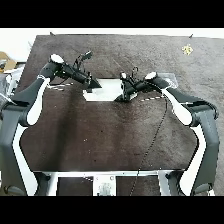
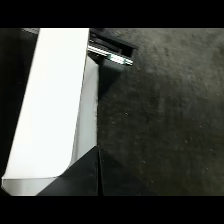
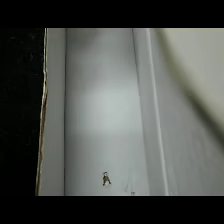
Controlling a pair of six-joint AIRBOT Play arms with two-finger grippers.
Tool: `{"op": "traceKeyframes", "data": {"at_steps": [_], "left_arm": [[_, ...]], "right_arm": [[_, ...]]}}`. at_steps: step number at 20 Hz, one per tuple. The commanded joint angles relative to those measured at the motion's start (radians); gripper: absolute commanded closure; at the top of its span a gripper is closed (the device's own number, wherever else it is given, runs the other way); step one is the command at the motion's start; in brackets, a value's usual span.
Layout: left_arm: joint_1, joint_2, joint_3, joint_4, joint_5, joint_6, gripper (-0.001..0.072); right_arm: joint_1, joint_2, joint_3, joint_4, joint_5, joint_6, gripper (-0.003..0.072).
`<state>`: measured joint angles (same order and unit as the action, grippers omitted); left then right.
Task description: Fold the box and place the chain.
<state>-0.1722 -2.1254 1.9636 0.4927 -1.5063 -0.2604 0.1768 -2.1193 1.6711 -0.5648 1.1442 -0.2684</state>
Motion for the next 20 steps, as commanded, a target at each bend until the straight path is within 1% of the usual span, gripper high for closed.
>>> {"op": "traceKeyframes", "data": {"at_steps": [1,5,10,16,20], "left_arm": [[-0.003,0.001,0.000,-0.007,0.129,-0.001,0.0698],[-0.004,-0.008,-0.005,-0.008,0.253,-0.003,0.0698],[-0.003,-0.043,-0.011,-0.007,0.309,-0.028,0.0699],[-0.010,-0.073,-0.017,0.003,0.310,-0.057,0.0698],[-0.010,-0.075,-0.029,0.002,0.306,-0.057,0.0699]], "right_arm": [[0.000,0.000,0.000,0.000,0.000,0.000,0.0249],[0.000,0.000,0.000,0.000,0.000,0.000,0.0249],[0.000,0.000,0.000,0.000,0.001,0.000,0.0249],[0.000,0.000,0.000,0.000,0.001,0.000,0.0249],[0.001,0.000,0.000,0.000,0.001,0.000,0.0249]]}}
